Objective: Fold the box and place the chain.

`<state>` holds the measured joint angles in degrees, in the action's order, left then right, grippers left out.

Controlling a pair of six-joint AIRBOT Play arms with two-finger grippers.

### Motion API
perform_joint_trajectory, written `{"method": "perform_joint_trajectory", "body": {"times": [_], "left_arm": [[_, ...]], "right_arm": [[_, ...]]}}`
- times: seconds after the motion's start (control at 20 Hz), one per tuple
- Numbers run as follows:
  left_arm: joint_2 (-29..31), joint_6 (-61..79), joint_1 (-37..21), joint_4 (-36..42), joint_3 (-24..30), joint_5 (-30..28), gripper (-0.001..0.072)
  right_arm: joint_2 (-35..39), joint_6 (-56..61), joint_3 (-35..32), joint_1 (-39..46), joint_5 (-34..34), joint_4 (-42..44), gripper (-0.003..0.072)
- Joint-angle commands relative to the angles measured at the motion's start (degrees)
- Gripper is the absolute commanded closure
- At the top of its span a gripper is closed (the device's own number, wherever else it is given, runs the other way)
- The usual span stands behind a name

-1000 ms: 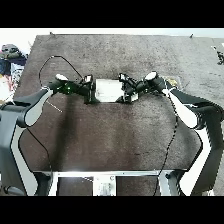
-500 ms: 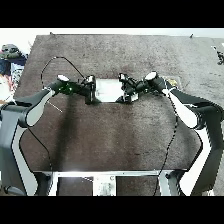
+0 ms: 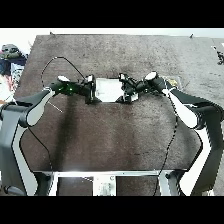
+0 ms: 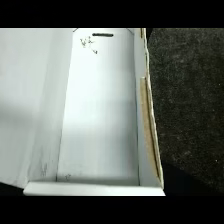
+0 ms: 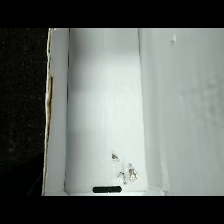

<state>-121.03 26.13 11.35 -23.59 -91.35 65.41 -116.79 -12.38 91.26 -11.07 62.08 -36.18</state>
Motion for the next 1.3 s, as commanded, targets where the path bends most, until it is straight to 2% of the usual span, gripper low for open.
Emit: {"method": "perform_joint_trajectory", "body": {"times": [0.0, 0.05, 0.15, 1.25], "left_arm": [[-0.2, 0.3, 0.0, 0.0, 0.0, -0.5, 0.0362], [-0.2, 0.3, 0.0, 0.0, 0.0, -0.5, 0.0449], [-0.2, -0.5, 0.0, -0.1, 0.0, -1.2, 0.0543], [-0.2, -0.6, 0.0, 0.1, 0.0, -1.9, 0.0543]], "right_arm": [[0.0, 0.0, 0.0, 0.0, 0.0, 0.0, 0.0223], [0.0, 0.0, 0.0, 0.0, 0.0, 0.0, 0.0223], [0.0, 0.0, 0.0, 0.0, 0.0, 0.0, 0.0223], [0.0, 0.0, 0.0, 0.0, 0.0, 0.0, 0.0223]]}}
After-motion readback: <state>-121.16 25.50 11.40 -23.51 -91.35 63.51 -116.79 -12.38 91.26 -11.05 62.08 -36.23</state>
